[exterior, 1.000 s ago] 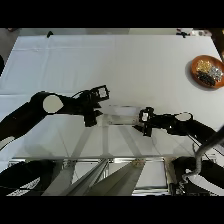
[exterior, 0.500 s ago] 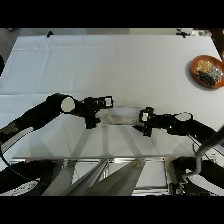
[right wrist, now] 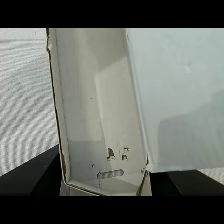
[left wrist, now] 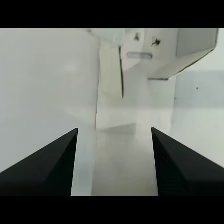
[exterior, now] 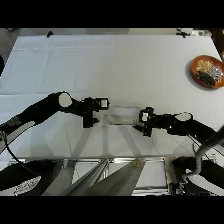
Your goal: Fold the box and place the chain.
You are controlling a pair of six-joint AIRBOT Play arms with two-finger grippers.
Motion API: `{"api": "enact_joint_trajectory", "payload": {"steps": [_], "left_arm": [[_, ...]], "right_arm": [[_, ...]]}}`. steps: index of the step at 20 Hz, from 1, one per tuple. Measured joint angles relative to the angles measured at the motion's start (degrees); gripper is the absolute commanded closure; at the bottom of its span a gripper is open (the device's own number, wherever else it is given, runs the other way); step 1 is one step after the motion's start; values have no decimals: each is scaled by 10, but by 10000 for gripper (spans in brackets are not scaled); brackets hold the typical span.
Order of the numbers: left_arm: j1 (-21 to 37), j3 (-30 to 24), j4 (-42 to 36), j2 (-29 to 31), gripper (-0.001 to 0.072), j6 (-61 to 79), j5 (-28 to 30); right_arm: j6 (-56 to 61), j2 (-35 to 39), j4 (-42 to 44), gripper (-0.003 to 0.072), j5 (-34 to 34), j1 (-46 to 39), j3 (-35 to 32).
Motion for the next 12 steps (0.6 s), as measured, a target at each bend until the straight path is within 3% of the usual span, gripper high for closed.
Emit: {"api": "enact_joint_trajectory", "payload": {"steps": [12], "left_arm": [[4, -29, -160, -23, 273, 200, 0]], "right_arm": [[0, 0, 0, 217, 0, 0, 0]]}}
